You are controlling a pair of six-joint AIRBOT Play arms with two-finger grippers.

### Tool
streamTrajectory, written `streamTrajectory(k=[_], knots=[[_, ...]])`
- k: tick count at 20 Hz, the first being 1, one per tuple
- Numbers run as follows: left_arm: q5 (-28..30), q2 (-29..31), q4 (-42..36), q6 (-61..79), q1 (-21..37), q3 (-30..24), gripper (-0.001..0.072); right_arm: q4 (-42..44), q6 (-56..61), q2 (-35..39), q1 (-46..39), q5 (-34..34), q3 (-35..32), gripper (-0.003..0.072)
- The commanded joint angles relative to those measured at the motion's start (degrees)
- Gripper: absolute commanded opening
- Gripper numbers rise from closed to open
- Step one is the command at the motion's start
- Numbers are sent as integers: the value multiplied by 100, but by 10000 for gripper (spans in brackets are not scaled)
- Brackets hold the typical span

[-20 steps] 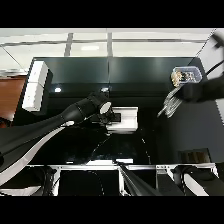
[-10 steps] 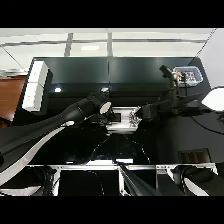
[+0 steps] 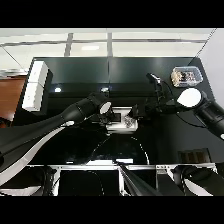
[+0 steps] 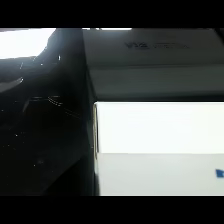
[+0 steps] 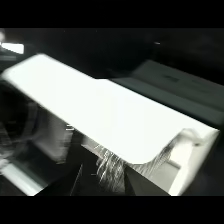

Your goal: Fold the box and place the chain.

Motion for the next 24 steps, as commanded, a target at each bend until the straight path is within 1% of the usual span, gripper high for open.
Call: streamTrajectory(k=[1,4,7,8,10,11,12,13,14,15,16,18,19,20,21,22,23,24], knots=[[9,0,0,4,7,2,24,-511,144,-66,-173,199,4,318],[11,0,0,4,7,2,24,-721,20,144,-723,684,4,312],[83,0,2,2,7,2,24,-1794,24,579,-1274,1054,2,312],[103,0,7,4,7,2,24,-2031,24,719,-1425,1141,2,312],[83,0,24,7,7,2,24,-2122,13,914,-1659,1268,2,312],[164,4,9,7,4,11,24,-2122,2,964,-1714,1322,2,312],[109,11,0,0,4,63,24,-2144,-50,994,-1725,1370,2,312],[-55,13,4,-35,4,153,40,-2153,-118,1010,-1722,1394,2,312],[-258,26,7,-48,4,282,208,-2157,-210,1014,-1722,1416,2,312],[-369,79,17,-52,-9,402,462,-2208,-323,1014,-1725,1469,2,312],[-448,179,94,-35,-46,514,653,-2323,-339,1014,-1722,1515,2,312],[-592,529,306,173,-155,562,665,-2461,-337,1014,-1725,1521,2,312],[-831,728,485,293,-203,560,665,-2503,-334,1014,-1725,1502,2,312],[-1191,970,787,420,-267,527,665,-2535,-334,1014,-1725,1499,2,312],[-1488,1244,1207,457,-334,382,665,-2590,-334,1014,-1725,1499,2,312],[-1718,1567,1725,457,-350,94,665,-2677,-332,1014,-1725,1502,2,312],[-1971,1886,2009,428,-269,-289,665,-2758,-330,1014,-1725,1499,2,312],[-2146,2232,1978,289,-66,-791,665,-2826,-330,1014,-1725,1502,2,312]])
